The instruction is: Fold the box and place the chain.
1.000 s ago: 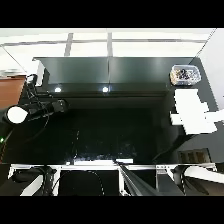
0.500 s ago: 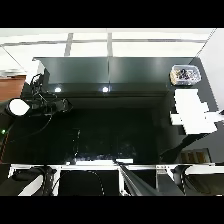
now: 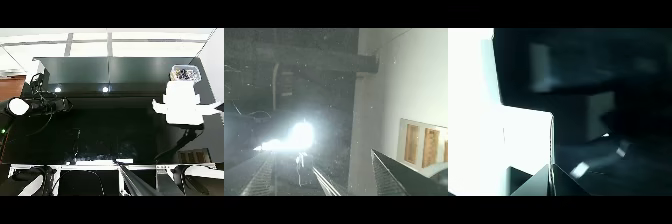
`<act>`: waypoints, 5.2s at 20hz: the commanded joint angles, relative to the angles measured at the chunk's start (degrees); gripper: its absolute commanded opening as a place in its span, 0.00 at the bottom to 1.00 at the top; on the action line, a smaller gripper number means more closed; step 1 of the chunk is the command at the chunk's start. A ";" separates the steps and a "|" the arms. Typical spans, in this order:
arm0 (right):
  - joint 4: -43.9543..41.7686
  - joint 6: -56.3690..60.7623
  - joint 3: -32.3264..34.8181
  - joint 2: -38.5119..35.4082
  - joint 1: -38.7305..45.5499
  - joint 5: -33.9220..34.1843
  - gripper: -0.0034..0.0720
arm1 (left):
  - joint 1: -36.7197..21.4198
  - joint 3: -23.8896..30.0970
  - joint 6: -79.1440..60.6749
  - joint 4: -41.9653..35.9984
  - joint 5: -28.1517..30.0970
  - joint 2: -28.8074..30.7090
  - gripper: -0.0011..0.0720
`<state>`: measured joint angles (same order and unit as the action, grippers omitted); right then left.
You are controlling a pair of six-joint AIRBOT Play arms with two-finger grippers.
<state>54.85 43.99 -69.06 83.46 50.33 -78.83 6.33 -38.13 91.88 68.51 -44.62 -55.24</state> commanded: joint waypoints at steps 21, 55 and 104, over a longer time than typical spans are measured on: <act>-33.59 -5.68 43.39 -27.82 -46.14 30.08 0.06 | 3.56 -20.61 -22.67 -39.28 -16.59 -35.67 0.98; -16.61 -5.66 32.89 -27.85 -39.50 15.30 0.89 | 7.23 -46.99 -48.63 -37.75 -52.78 -55.71 0.04; -12.79 -45.13 37.59 -16.33 -74.03 40.24 0.89 | 17.35 -16.15 -103.38 -29.99 -4.07 -33.68 0.05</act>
<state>42.46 -0.97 -31.48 66.81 -23.18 -41.39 23.66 -54.22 -11.44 38.44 -48.69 -88.90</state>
